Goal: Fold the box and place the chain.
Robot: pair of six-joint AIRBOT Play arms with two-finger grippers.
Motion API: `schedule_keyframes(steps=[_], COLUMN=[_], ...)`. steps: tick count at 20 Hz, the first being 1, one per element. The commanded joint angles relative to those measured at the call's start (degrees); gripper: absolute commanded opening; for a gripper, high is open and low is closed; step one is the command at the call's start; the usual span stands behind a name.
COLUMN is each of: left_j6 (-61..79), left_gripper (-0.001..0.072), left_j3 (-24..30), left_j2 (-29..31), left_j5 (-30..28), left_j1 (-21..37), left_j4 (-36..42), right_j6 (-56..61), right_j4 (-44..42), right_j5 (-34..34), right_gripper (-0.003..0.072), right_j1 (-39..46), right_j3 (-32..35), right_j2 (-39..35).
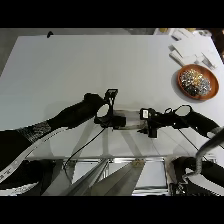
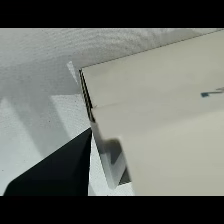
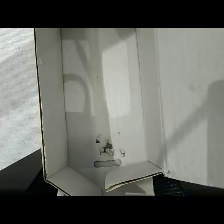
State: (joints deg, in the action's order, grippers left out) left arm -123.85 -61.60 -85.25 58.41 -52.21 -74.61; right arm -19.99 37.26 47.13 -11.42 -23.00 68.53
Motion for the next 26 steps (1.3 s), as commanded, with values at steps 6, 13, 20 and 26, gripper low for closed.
schedule_keyframes(steps=[6,13,20,26], left_j6=[-0.07,-0.09,-0.90,-0.92], left_gripper=[0.0290,0.0290,0.0290,0.0290], left_j3=[-0.07,-0.07,-0.07,-0.07], left_j2=[-0.04,-0.07,-1.88,-2.10], left_j5=[-0.11,-0.11,0.09,-0.70], left_j1=[-0.04,-0.04,-0.46,-0.70], left_j4=[-0.07,-0.79,-0.87,-0.90], right_j6=[0.00,0.00,0.00,0.02], right_j4=[0.02,0.02,0.02,0.00], right_j5=[0.02,0.00,0.02,0.02], right_gripper=[0.0400,0.0400,0.0400,0.0400], right_j1=[0.00,0.00,0.00,0.00], right_j3=[0.02,0.02,0.02,0.02], right_j2=[0.04,0.04,0.04,0.04])
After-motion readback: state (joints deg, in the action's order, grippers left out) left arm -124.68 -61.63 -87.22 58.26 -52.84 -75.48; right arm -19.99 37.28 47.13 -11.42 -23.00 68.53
